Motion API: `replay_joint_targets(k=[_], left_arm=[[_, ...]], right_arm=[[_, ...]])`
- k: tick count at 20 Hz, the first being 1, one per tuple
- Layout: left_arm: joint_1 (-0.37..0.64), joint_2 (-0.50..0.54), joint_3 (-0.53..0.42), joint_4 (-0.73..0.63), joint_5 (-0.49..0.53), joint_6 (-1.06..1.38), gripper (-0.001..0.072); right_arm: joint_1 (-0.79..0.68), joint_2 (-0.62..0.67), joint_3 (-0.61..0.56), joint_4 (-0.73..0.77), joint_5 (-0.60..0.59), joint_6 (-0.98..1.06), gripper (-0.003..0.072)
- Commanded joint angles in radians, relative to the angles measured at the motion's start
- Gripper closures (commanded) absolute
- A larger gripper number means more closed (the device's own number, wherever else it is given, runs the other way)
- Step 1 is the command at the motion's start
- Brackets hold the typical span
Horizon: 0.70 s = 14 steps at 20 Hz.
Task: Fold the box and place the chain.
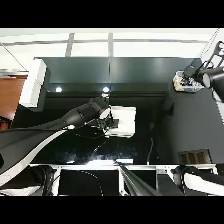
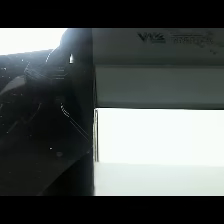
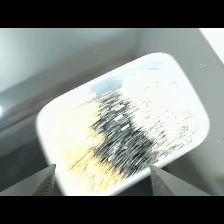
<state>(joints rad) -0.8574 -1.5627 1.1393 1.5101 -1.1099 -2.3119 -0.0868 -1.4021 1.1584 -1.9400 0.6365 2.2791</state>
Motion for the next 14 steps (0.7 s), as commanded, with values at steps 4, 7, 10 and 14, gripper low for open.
replay_joint_targets(k=[4, 7, 10, 14], left_arm=[[0.001, -0.001, 0.000, 0.000, -0.025, 0.000, 0.0679], [0.002, -0.001, 0.000, 0.000, -0.025, 0.000, 0.0678], [0.002, -0.001, 0.000, 0.000, -0.024, 0.001, 0.0678], [0.002, -0.001, 0.000, 0.000, -0.025, 0.001, 0.0679]], right_arm=[[-0.170, -0.369, 0.475, 0.302, 0.387, -0.187, -0.0026], [-0.190, -0.449, 0.585, 0.298, 0.436, -0.209, -0.0025], [-0.193, -0.494, 0.605, 0.298, 0.416, -0.213, -0.0024], [-0.198, -0.537, 0.607, 0.290, 0.393, -0.216, 0.0017]])
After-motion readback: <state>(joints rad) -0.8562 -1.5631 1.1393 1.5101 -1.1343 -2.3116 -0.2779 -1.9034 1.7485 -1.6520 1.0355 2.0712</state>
